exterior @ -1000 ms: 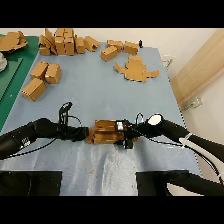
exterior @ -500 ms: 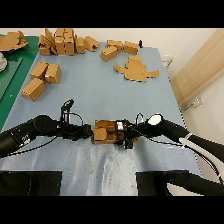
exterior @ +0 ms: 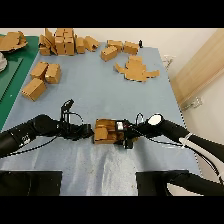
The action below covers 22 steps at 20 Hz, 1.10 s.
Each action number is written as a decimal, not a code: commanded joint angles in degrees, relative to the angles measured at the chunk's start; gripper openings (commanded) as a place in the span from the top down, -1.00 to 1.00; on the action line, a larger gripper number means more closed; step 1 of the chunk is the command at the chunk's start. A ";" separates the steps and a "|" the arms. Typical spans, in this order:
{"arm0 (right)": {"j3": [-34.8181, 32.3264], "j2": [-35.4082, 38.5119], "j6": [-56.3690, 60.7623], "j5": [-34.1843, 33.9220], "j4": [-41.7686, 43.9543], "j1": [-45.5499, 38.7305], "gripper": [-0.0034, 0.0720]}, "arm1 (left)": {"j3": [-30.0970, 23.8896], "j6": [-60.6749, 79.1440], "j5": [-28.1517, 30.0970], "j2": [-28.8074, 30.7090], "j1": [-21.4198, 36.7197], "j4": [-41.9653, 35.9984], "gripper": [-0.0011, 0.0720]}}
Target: Fold the box.
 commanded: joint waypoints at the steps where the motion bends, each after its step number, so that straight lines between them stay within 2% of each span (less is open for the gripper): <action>1: 0.02 0.00 -0.02 0.00 0.02 0.00 -0.43 | 0.04 -0.02 -1.68 -0.02 0.02 -0.02 -0.10; 3: 0.02 0.00 -0.02 0.00 0.02 0.00 -0.43 | 0.04 -0.59 -3.19 0.00 0.04 1.22 -0.10; 7: 0.02 0.00 -0.02 0.00 0.02 0.00 -0.43 | 0.07 -15.04 -4.13 0.02 0.13 13.53 -0.10; 13: 0.02 0.00 0.00 0.00 0.02 0.00 -0.43 | 0.66 -16.39 -0.68 5.60 0.11 13.35 -0.11; 15: 0.02 0.00 -0.02 0.00 0.02 0.00 -0.43 | 0.66 -17.16 -1.18 7.43 -0.04 12.59 -0.10; 18: 0.02 0.00 -0.02 0.00 0.02 0.00 -0.43 | 0.63 -17.20 -2.32 6.36 -2.29 12.13 -0.10; 22: 0.02 0.00 -0.02 0.00 0.02 0.00 -0.43 | 0.79 -18.91 -2.03 2.12 -4.63 12.11 -0.11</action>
